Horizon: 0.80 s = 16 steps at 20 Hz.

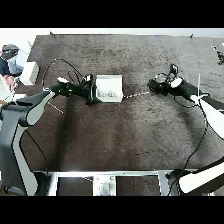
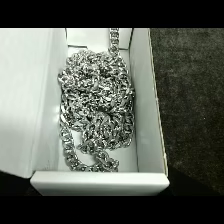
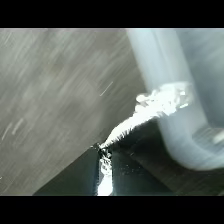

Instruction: Fold the box and place the chain.

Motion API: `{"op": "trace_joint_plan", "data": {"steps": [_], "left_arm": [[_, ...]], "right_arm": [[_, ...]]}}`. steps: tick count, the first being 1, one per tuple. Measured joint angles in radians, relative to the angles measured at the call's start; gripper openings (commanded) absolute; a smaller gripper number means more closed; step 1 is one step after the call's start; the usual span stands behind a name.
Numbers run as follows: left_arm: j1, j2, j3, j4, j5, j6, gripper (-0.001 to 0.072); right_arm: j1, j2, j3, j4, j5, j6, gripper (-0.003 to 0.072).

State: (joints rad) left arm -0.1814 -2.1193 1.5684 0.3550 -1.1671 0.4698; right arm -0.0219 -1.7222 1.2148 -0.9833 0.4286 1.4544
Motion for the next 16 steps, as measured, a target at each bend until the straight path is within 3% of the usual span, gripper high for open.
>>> {"op": "trace_joint_plan", "data": {"steps": [10,16], "left_arm": [[0.000,0.000,0.000,0.000,0.000,0.000,0.0229],[0.000,0.000,0.000,0.000,0.000,0.000,0.0229]], "right_arm": [[0.170,0.359,0.005,0.000,0.091,-0.076,0.0008],[0.404,0.440,0.006,0.002,-0.007,-0.095,0.0009]]}}
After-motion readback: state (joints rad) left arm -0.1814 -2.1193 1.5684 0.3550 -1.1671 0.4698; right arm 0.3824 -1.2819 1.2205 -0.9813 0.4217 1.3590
